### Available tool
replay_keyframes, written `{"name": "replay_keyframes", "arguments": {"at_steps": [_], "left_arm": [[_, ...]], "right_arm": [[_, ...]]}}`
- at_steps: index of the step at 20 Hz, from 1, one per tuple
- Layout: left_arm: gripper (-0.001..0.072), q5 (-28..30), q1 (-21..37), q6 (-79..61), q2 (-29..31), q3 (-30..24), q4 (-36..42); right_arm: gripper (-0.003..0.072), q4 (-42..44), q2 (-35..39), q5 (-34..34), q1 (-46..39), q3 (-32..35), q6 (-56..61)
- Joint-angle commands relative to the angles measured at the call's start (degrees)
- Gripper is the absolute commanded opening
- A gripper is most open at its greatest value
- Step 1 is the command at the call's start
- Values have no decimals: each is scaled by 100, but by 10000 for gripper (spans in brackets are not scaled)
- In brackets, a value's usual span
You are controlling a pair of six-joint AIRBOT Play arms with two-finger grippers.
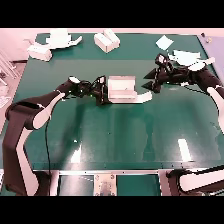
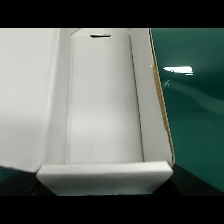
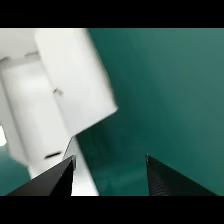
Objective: Fold the box and place the chain.
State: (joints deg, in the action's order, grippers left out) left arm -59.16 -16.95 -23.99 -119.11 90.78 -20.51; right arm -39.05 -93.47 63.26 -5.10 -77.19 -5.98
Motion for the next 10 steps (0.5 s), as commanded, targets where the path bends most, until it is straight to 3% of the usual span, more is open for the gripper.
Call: {"name": "replay_keyframes", "arguments": {"at_steps": [1,10], "left_arm": [[545,-7,-2,0,0,-2,-7],[545,-7,-2,0,0,-2,-4]], "right_arm": [[521,-535,57,302,-35,260,358],[511,-190,-192,125,33,669,-210]]}}
